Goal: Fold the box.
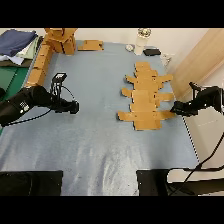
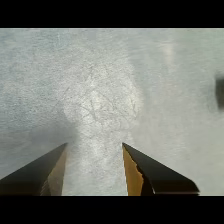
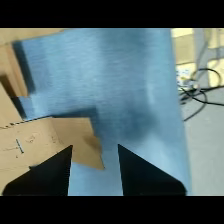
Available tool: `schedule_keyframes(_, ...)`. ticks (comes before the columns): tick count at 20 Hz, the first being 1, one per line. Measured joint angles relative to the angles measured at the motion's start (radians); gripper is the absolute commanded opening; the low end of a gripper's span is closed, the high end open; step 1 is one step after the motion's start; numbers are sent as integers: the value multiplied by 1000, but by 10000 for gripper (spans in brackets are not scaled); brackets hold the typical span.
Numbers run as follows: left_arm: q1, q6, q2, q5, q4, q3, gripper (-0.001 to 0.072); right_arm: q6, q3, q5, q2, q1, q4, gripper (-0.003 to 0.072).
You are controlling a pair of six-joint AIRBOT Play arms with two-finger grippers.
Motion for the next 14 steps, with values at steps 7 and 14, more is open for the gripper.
schedule_keyframes(7, 0, 0, 0, 6, -36, 0, 537, -208, 3, -70, -82, -14, 177, 348)
schedule_keyframes(14, 0, 0, 0, -1, -129, 0, 537, -257, 7, -130, -92, 80, 260, 0)
